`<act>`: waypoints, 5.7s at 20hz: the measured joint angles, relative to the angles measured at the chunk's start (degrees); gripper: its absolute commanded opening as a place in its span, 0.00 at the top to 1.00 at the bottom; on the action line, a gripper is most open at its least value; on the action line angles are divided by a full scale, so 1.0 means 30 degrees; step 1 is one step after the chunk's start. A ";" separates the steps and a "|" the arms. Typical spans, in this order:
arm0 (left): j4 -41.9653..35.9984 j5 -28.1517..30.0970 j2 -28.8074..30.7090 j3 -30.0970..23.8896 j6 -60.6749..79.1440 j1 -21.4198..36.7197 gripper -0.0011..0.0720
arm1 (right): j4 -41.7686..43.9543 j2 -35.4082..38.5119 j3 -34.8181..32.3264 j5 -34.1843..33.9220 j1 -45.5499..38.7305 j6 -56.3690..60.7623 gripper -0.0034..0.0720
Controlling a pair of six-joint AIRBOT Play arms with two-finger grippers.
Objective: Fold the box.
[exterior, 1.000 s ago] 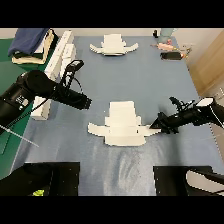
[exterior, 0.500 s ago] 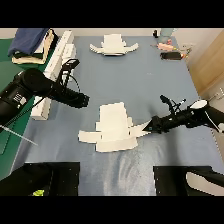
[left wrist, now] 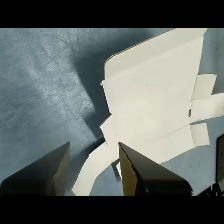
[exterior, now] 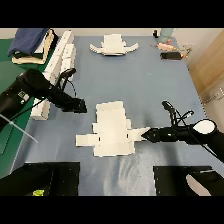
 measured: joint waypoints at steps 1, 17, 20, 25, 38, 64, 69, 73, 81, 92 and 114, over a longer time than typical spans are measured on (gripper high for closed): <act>-0.0481 -0.0022 -0.0539 -0.0080 0.0481 0.0000 0.35 | -0.0248 0.0321 -0.0087 -0.0211 0.0240 0.0160 0.95; -0.9107 0.0124 -0.8247 -0.0233 0.9741 0.0073 0.36 | -0.1887 0.1115 -0.0291 -0.0780 0.1013 0.1464 0.95; -0.9755 -0.0532 -0.8429 -0.0233 1.0936 0.0073 0.36 | -0.1931 0.1115 -0.0291 -0.0794 0.1013 0.1464 0.95; -0.9595 -0.2004 -0.8524 -0.0233 1.1613 0.0073 0.76 | -0.1931 0.1115 -0.0291 -0.1049 0.1013 0.1472 0.95; -0.9697 -0.2295 -0.8531 -0.0131 1.2254 0.0036 0.97 | -0.2404 0.1115 -0.0255 -0.1348 0.0984 0.1792 0.46; -1.3500 1.1264 0.0022 -0.7533 2.9696 -0.8276 0.97 | -0.6441 -0.0408 0.5260 -0.3912 0.0539 0.7657 0.76; -1.4018 1.1693 0.0117 -0.8255 3.0257 -0.8386 0.97 | -0.6222 -0.0634 0.5260 -0.3956 0.0539 0.7650 0.76; -1.3821 1.1766 0.0590 -0.8284 3.1117 -0.8415 0.97 | -0.6105 -0.0670 0.5260 -0.3942 0.0539 0.7635 0.76; -1.4149 1.4207 0.1829 -0.8881 3.2968 -0.9209 0.97 | -0.5763 -0.0678 0.5260 -0.4065 0.0546 0.7614 0.76; -1.5183 1.7507 0.1945 -1.0469 3.3048 -1.2451 0.97 | -0.5515 -0.0670 0.5260 -0.4175 0.0889 0.7388 0.76; -1.5161 1.6269 0.2907 -1.0579 3.1066 -1.2786 0.97 | -0.5595 -0.0678 0.5268 -0.4371 0.1370 0.7308 0.76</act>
